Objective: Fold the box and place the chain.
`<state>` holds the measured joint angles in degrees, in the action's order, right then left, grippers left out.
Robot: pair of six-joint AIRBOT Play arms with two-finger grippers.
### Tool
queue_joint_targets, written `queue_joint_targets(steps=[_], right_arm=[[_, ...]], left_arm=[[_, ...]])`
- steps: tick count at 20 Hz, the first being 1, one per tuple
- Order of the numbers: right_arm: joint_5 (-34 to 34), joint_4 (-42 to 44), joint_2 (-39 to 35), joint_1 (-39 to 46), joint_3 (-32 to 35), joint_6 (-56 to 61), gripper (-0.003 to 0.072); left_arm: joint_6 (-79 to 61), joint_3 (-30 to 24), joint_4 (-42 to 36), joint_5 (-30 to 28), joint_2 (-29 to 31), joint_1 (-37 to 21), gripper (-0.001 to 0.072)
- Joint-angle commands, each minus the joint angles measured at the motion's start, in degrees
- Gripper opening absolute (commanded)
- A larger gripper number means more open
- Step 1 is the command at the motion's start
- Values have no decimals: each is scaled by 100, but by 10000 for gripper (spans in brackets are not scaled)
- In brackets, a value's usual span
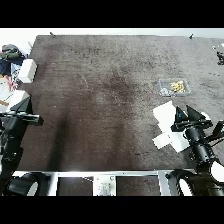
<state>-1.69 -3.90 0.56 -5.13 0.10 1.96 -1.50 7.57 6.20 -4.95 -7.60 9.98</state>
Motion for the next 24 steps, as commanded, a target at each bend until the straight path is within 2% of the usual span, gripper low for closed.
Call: queue_joint_targets(steps=[1, 7, 12, 13, 15, 19, 21, 22, 24], right_arm=[[-2, 0, 4, -2, 2, 2, 385], [-9, 0, 4, -2, -20, 2, 386], [-304, -85, 101, -2, -503, 0, 387], [-459, -85, 254, -2, -675, -2, 388], [-680, -85, 748, -2, -1084, -9, 466], [-693, -85, 2330, 15, -2081, -109, 468], [-280, -81, 3261, 243, -2647, -94, 467], [210, -81, 3716, 496, -2935, -24, 467], [1718, -155, 4590, 1272, -3517, 363, 467]], left_arm=[[-2, -2, 0, 0, 2, -2, 12], [-2, 0, 0, -2, 2, -2, 12], [-2, 0, 0, 0, 2, -2, 13], [-2, 0, 0, 0, 2, -2, 12], [-2, 0, 0, 0, 2, -2, 12], [-2, 0, 0, 0, 2, -2, 12], [-2, 0, 0, -2, 2, -4, 12], [-2, 0, 0, -2, 2, -2, 12], [-2, 0, 0, -2, 2, -2, 12]])
